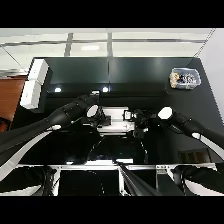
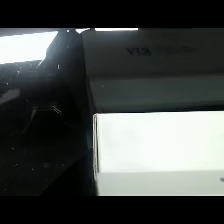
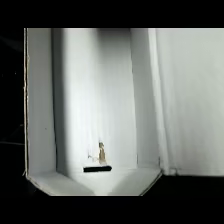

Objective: Fold the box and place the chain.

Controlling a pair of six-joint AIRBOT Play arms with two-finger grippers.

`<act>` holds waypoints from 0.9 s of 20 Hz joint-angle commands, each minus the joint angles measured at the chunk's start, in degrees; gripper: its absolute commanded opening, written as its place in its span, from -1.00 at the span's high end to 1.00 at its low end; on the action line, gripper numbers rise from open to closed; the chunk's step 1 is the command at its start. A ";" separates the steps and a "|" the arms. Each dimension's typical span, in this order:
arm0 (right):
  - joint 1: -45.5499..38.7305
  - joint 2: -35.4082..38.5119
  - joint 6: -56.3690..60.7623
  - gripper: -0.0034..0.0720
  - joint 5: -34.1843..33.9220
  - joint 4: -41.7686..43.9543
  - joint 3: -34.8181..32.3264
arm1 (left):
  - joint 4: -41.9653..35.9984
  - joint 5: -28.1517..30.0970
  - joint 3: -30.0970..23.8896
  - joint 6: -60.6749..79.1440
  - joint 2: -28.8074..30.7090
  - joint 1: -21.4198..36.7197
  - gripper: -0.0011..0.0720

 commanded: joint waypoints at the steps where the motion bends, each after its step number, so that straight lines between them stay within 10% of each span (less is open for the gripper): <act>1: 0.02 3.21 2.80 -1.00 2.84 -3.26 0.37 | 1.27 -1.03 1.27 0.44 0.00 0.04 0.90; 8: 0.02 4.24 -0.85 -1.00 2.80 -3.19 0.37 | 1.86 -1.90 1.40 0.42 -1.03 -0.04 0.90; 13: 0.02 4.22 -0.04 0.29 2.80 -2.49 0.35 | 1.55 -1.86 1.40 0.42 -1.03 -0.04 0.90; 18: 0.07 2.89 1.70 0.29 2.80 4.24 0.31 | 1.25 -1.84 1.40 0.42 -1.03 -0.02 0.89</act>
